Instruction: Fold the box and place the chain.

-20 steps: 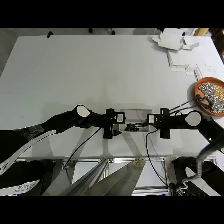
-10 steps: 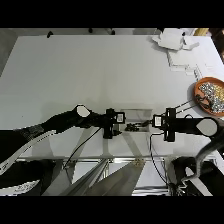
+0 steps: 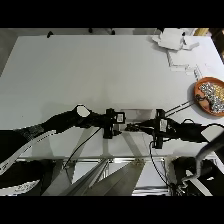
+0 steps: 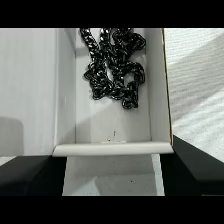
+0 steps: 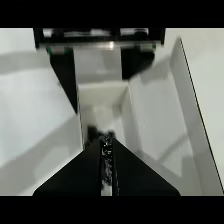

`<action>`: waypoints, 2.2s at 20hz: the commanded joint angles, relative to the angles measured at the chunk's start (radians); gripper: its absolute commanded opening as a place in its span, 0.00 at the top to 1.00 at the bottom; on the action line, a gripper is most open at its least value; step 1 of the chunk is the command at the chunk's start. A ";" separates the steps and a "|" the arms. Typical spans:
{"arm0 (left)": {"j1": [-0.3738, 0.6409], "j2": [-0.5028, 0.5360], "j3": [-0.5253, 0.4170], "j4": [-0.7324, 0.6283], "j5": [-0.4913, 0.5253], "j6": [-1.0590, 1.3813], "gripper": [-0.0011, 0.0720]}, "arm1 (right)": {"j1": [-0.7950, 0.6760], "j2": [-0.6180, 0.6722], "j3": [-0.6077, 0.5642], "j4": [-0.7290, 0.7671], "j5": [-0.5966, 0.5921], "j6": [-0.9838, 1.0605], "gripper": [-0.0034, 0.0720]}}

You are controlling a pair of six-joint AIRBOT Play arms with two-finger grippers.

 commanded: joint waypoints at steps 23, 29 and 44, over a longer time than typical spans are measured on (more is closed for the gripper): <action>0.000 0.001 0.000 0.000 0.000 0.000 0.61 | -0.192 -0.167 0.209 -0.602 0.271 0.265 0.73; 0.000 0.001 0.000 0.000 0.000 0.000 0.61 | -0.279 -0.288 0.208 -0.600 0.191 0.072 0.73; 0.000 0.001 0.000 0.000 0.000 0.000 0.61 | -0.279 -0.555 0.208 -0.769 0.015 -0.044 0.73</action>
